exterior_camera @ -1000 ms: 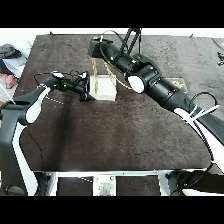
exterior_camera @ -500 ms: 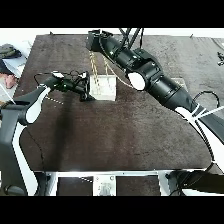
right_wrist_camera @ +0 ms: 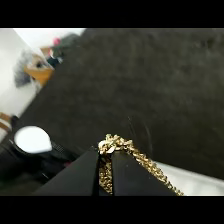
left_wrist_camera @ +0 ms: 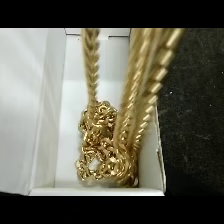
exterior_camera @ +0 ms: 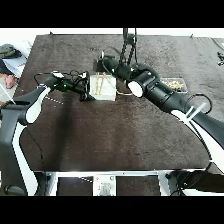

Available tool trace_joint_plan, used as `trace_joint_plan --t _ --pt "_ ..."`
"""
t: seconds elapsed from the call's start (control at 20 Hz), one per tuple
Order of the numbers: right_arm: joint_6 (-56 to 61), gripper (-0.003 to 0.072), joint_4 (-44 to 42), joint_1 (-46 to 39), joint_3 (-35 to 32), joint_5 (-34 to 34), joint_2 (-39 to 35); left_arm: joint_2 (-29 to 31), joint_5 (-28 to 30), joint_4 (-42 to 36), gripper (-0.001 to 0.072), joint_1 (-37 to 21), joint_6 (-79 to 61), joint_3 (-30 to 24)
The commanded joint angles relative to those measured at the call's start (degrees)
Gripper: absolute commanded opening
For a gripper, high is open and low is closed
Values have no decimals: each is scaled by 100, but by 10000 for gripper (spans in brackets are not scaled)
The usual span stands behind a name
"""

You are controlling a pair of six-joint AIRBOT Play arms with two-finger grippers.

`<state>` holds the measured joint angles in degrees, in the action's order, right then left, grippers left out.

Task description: Fold the box and place the chain.

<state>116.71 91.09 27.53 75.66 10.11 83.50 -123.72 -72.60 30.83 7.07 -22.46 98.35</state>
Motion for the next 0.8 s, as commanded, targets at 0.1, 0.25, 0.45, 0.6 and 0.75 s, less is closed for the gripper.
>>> trace_joint_plan --t 0.1,0.25,0.45,0.6,0.75 --pt "11 194 -133 -262 -323 516 444 -4 0 2 354 -2 0 -2" --pt "-286 194 28 -544 -393 1202 251 -4 0 2 354 -2 0 -2" --pt "-214 193 170 -1130 -1738 1362 -831 -4 0 2 355 -4 -2 -2" --pt "415 198 149 -2013 -2863 1047 -1427 -4 0 2 354 -2 -2 -2" --pt "697 343 -74 -2852 -3298 595 -1294 -4 0 0 354 -2 -2 -2"
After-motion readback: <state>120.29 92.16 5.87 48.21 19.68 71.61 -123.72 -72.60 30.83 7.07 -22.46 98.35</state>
